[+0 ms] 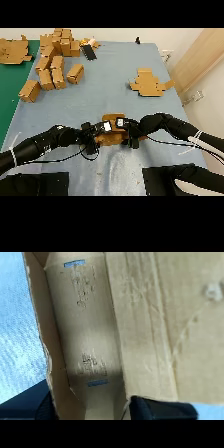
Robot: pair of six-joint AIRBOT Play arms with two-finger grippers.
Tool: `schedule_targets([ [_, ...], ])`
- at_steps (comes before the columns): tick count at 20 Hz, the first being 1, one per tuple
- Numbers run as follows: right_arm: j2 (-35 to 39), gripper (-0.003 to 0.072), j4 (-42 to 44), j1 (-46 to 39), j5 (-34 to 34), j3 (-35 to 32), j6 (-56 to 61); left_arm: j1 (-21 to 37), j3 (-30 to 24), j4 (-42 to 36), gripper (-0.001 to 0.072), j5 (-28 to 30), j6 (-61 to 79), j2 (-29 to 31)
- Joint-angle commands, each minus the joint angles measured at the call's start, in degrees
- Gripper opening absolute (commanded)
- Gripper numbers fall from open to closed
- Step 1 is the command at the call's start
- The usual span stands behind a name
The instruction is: Fold the box.
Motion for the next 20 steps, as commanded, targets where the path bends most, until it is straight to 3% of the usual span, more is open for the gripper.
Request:
schedule_targets([
  [1,0.0,0.0499,0.0,0.0,0.0,0.0,0.0,-1.2,0.4,-0.1,0.0503,0.4,1.2,-0.6],
  [2,0.0,0.0499,0.0,0.0,0.0,0.0,0.0,-1.2,0.4,-0.1,0.0417,0.4,1.3,-0.6],
  [3,0.0,0.0499,0.0,0.0,0.0,0.0,0.0,-1.2,0.4,0.3,0.0264,0.4,1.3,-0.6],
  [4,0.0,0.0499,0.0,0.0,0.0,0.0,0.0,-1.2,0.4,0.3,0.0222,0.4,1.4,-0.6],
  [17,0.0,0.0499,0.0,0.0,0.0,0.0,0.0,-1.2,0.7,0.3,0.0219,2.1,3.3,-0.6],
  [18,0.0,0.0499,0.0,0.0,0.0,0.0,0.0,-1.2,0.7,0.2,0.0163,2.4,3.3,-0.6],
  [19,0.0,0.0499,0.0,0.0,0.0,0.0,0.0,-1.2,0.7,0.2,0.0040,2.4,3.3,-0.6],
  [20,0.0,0.0499,0.0,0.0,0.0,0.0,0.0,-1.4,0.7,0.2,0.0041,2.4,3.3,-0.6],
])
